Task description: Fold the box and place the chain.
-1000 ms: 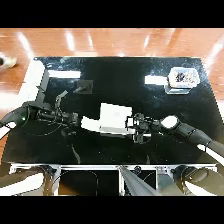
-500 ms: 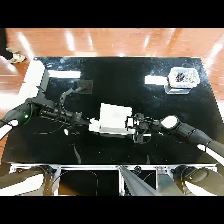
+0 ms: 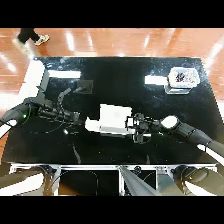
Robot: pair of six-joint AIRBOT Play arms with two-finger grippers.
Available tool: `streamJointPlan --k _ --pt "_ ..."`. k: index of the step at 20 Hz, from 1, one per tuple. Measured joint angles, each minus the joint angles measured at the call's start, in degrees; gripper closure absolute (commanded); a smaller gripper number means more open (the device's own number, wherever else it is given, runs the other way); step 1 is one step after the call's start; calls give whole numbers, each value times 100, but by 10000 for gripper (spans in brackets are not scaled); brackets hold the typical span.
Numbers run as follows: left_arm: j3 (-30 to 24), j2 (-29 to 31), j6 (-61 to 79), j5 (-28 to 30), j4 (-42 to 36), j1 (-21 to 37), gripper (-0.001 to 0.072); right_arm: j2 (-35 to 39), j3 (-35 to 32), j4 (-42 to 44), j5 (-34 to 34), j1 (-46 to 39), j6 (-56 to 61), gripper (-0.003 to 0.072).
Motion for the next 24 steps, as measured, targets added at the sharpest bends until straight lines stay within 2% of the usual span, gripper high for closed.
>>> streamJointPlan --k 9,18,24 --pt "-39 -125 37 -35 404 227 687 0 0 0 0 0 0 66" --pt "-44 -601 44 -37 118 208 688 0 0 0 2 0 2 66" --pt "-44 -802 61 -42 -59 -96 685 0 0 0 0 0 0 66"
